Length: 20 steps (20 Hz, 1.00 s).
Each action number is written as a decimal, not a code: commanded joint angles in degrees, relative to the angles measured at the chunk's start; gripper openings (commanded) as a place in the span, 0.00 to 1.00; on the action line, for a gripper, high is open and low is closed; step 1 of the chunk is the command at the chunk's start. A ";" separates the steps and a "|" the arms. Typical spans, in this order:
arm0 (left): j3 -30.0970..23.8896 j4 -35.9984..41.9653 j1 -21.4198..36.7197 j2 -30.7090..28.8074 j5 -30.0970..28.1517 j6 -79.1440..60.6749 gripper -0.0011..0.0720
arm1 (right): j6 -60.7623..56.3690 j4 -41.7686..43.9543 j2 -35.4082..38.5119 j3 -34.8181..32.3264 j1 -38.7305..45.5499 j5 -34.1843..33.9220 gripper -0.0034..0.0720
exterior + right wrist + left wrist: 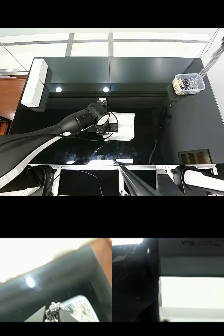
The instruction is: Fold the box and place the chain.
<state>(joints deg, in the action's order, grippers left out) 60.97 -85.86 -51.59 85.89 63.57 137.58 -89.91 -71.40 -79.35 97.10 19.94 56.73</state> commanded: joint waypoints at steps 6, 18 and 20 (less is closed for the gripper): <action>-0.02 -0.02 0.02 0.04 -0.07 0.00 0.05 | 3.72 12.70 17.25 4.44 -0.07 0.85 0.05; -0.02 -0.02 0.02 0.04 -0.09 0.00 0.05 | 11.13 39.78 21.33 10.84 -0.07 15.61 0.05; -0.02 -0.02 0.02 0.04 -0.09 0.00 0.05 | 12.17 41.05 21.51 10.82 -0.33 20.37 0.05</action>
